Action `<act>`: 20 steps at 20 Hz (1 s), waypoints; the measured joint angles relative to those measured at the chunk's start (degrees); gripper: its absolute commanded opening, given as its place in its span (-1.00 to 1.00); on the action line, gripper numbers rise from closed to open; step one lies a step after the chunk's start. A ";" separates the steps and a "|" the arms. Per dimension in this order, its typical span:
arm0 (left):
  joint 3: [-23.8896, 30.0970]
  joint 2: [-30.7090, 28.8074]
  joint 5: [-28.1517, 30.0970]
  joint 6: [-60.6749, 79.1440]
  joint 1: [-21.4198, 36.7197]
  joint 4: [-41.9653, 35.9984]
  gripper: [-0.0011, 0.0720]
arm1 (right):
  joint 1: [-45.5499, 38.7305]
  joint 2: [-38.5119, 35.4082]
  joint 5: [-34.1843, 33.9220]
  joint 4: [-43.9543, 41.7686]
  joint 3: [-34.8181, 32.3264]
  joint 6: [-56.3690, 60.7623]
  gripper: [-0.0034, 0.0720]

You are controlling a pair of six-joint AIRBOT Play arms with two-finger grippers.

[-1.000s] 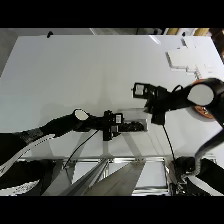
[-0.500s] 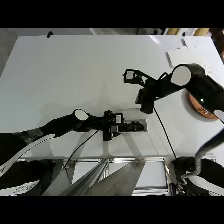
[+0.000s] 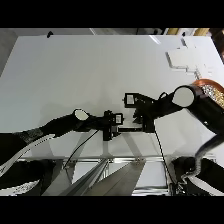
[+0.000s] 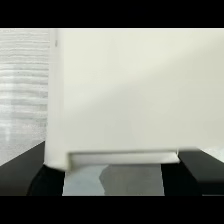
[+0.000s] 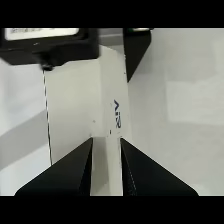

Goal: Fold the box and place the chain.

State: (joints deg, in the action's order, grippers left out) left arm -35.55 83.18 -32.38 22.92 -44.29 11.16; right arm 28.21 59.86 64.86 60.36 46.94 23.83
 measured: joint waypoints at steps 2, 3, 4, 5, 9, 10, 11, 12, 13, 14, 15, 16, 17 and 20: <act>0.00 0.00 0.00 -0.02 0.00 0.00 -0.41 | 1.07 -1.88 -1.55 0.52 -2.47 -0.74 -0.37; 0.00 0.00 0.00 0.00 0.00 0.00 -0.41 | 1.75 -2.47 -2.03 0.96 -3.52 -0.85 -0.37; 0.00 0.00 0.00 0.00 0.00 0.00 -0.41 | 2.32 -2.89 -2.19 1.38 -4.37 -1.01 -0.37; 0.00 0.00 0.00 0.00 0.00 0.00 -0.41 | 2.95 -3.19 -2.36 1.75 -5.14 -1.07 -0.37; 0.00 0.00 0.00 -0.02 0.00 0.00 -0.41 | 4.39 -3.78 -3.37 2.43 -6.97 -1.27 -0.37; 0.00 0.00 0.00 -0.02 0.00 0.00 -0.41 | 4.59 -3.85 -3.76 2.58 -7.19 -1.27 -0.37; 0.00 0.00 0.00 -0.02 0.00 0.00 -0.41 | 4.68 -3.87 -4.07 2.73 -7.34 -1.33 -0.38; 0.00 0.00 0.00 -0.02 0.00 0.00 -0.41 | 4.76 -3.91 -4.55 3.02 -7.43 -1.33 -0.38; 0.00 0.00 0.00 -0.02 0.00 0.00 -0.41 | 4.83 -3.91 -5.07 3.43 -7.54 -1.31 -0.38; 0.00 0.00 0.00 -0.02 0.00 0.00 -0.41 | 4.87 -3.96 -5.51 3.85 -7.58 -1.27 -0.38; 0.00 0.00 0.00 -0.02 0.00 -0.02 -0.41 | 4.92 -3.98 -5.97 4.37 -7.65 -1.14 -0.40; 0.00 0.00 0.00 -0.07 0.00 0.00 -0.41 | 4.94 -3.98 -6.27 4.79 -7.67 -0.92 -0.49; 0.00 0.00 0.00 -0.11 0.00 -0.02 -0.41 | 4.94 -3.98 -6.58 5.20 -7.69 -0.70 -0.50; 0.00 0.02 0.07 -0.13 0.00 -0.07 -0.41 | 4.96 -3.98 -7.21 5.92 -7.72 -0.28 -0.65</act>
State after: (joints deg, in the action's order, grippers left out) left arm -35.55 83.20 -32.32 22.79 -44.29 11.09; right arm 33.17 55.88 57.65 66.28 39.22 23.55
